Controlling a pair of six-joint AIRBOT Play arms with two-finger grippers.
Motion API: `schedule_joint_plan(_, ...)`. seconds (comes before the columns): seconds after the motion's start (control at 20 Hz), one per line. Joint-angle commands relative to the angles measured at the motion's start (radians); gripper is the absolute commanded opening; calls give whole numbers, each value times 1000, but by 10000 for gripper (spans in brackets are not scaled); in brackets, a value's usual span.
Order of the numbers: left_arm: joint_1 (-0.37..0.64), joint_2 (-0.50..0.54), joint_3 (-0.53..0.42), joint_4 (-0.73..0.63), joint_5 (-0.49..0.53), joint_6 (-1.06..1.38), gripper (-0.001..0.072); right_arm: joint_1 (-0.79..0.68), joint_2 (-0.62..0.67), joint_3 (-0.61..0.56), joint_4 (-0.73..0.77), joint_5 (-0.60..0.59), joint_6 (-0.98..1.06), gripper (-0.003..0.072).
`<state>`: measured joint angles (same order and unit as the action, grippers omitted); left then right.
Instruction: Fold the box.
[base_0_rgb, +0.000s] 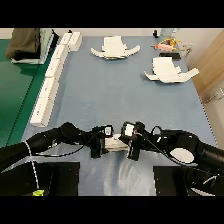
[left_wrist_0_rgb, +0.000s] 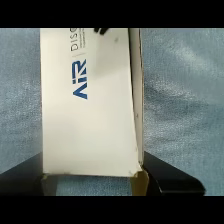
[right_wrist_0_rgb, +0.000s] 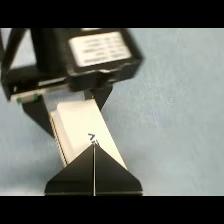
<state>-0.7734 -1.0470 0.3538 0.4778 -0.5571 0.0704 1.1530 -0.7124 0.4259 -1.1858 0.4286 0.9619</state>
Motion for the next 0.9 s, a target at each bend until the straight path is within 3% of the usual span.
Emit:
schedule_joint_plan(0.0, 0, 0, 0, 0, 0, 0, 514, 2, 1, -97, 289, -228, 111, 3)
schedule_joint_plan(0.1, 0, 0, 0, 0, 0, 0, 514, 2, 1, -140, 383, -254, 111, 3)
schedule_joint_plan(0.85, 0, 0, 0, 0, 0, 0, 514, 9, -22, -240, 436, -238, 111, 4)
